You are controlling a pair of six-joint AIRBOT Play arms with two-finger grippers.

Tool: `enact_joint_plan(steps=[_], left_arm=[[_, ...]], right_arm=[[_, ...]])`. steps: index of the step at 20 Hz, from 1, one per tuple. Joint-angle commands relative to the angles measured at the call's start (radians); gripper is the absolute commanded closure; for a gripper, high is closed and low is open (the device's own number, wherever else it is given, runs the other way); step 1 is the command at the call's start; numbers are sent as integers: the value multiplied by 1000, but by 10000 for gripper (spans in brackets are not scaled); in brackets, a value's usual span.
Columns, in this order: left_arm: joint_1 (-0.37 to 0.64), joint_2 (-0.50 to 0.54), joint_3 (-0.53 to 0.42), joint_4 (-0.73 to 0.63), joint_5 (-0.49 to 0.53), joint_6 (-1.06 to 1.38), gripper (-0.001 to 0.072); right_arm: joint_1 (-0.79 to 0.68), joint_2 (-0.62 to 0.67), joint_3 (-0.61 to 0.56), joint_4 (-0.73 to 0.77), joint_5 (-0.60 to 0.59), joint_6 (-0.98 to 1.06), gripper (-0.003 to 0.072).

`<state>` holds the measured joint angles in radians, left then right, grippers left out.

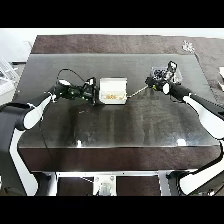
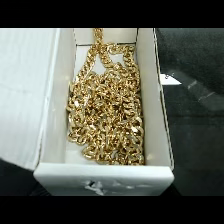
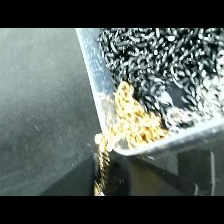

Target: Fold the box and place the chain.

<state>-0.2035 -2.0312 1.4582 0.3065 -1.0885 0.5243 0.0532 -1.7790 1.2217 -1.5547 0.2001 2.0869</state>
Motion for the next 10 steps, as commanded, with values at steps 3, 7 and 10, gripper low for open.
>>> enact_joint_plan(steps=[3, 7, 10], left_arm=[[1, 0, 0, 0, 0, 0, 179], [1, 0, 0, 0, 0, 0, 179], [1, 0, 0, 0, 0, 0, 179]], right_arm=[[8, -32, 54, 18, 5, -24, 669], [13, 60, 79, 17, 12, -53, 671], [24, 229, 79, 17, 53, -112, 671]])
